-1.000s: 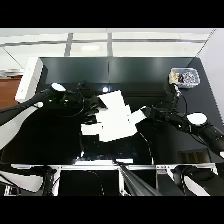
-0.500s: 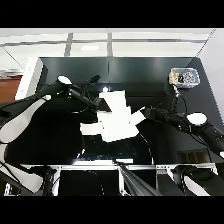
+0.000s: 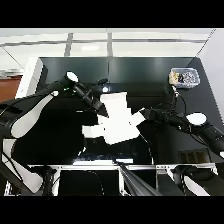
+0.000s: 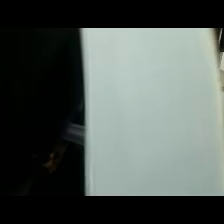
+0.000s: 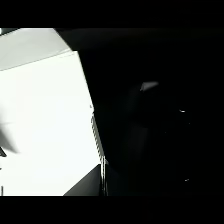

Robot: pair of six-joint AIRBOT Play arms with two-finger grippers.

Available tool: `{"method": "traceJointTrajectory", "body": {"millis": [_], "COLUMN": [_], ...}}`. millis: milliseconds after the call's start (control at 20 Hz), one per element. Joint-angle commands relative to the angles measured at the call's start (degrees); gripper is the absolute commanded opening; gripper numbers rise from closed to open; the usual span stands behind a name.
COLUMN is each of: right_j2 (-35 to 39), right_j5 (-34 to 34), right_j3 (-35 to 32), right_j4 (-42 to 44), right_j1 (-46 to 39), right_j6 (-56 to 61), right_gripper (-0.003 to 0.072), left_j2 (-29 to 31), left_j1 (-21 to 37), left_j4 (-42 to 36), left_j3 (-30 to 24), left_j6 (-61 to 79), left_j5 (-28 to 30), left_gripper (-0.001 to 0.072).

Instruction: Fold the box and place the chain.

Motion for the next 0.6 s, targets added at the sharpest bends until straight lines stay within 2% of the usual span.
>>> {"method": "traceJointTrajectory", "body": {"millis": [0,50,100,150,250,350,400,500,550], "right_j2": [0.0,0.0,0.0,0.1,0.1,0.1,0.1,0.1,0.1], "right_j5": [-0.3,-0.4,0.2,2.8,13.4,23.5,26.4,28.4,28.3], "right_j3": [0.0,0.0,0.5,1.8,6.8,12.2,14.2,16.7,17.2], "right_j4": [-1.6,-2.4,-4.6,-8.9,-20.9,-32.0,-36.5,-42.9,-44.4], "right_j1": [0.0,0.0,-0.2,-0.8,-3.3,-5.7,-6.4,-7.0,-7.0], "right_j6": [0.0,0.0,0.0,0.0,0.1,0.0,0.0,0.0,0.1], "right_gripper": [0.0096,0.0426,0.0702,0.0708,0.0708,0.0708,0.0708,0.0707,0.0708], "left_j2": [-0.3,-0.3,-0.3,-0.3,0.4,3.7,6.4,15.4,20.7], "left_j1": [0.6,0.6,0.6,0.6,0.6,0.0,-0.5,-2.6,-3.7], "left_j4": [0.9,0.9,0.9,1.0,1.1,2.5,2.3,-0.7,-1.0], "left_j3": [0.5,0.5,0.5,0.7,1.5,1.2,-0.2,-8.3,-13.9], "left_j6": [1.5,1.4,1.4,1.4,-0.3,-0.3,0.4,8.0,13.1], "left_j5": [-3.9,-3.9,-3.8,-3.8,-3.9,-2.4,-0.9,7.0,14.5], "left_gripper": [0.0026,0.0025,0.0025,0.0024,0.0022,0.002,0.002,0.002,0.0022]}}
